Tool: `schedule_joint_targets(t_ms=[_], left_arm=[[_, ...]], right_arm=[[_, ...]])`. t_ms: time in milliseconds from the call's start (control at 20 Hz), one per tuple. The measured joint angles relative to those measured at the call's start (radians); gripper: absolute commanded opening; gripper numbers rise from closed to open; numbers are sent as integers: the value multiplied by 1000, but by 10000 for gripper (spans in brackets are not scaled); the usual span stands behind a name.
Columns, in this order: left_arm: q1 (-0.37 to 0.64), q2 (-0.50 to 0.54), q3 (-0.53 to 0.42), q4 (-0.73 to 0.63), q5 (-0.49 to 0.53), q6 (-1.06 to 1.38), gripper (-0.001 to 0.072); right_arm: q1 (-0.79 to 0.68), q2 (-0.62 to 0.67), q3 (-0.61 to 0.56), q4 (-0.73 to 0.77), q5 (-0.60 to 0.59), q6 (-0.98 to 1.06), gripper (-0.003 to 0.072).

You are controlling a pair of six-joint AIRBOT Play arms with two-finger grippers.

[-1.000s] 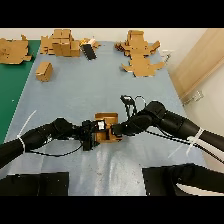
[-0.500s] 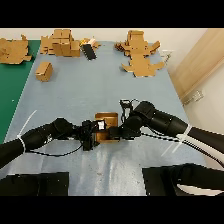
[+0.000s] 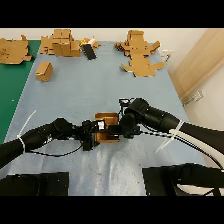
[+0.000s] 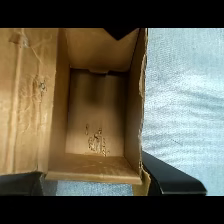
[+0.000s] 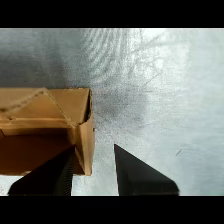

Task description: Fold the box.

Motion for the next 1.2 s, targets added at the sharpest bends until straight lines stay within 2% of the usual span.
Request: schedule_joint_targets(t_ms=[300,350,400,550,600,650,850,950,1150,1200], left_arm=[[0,0,0,0,0,0,597],[0,0,0,0,0,0,597],[0,0,0,0,0,0,597],[0,0,0,0,0,0,597],[0,0,0,0,0,0,597],[0,0,0,0,0,0,597],[0,0,0,0,0,0,597],[0,0,0,0,2,0,597],[0,0,0,0,1,0,597],[0,0,0,0,1,0,597]], right_arm=[[0,-53,36,-2,9,7,390],[0,-61,38,-2,10,7,346],[0,-68,40,-2,9,7,340],[0,-87,42,1,10,8,220],[0,-90,43,1,10,8,210],[0,-93,43,1,10,8,142],[-2,-98,43,-2,6,7,30],[-2,-98,43,-2,5,4,3],[-1,-99,44,-2,5,-1,11],[-2,-99,43,-1,5,-4,129]])
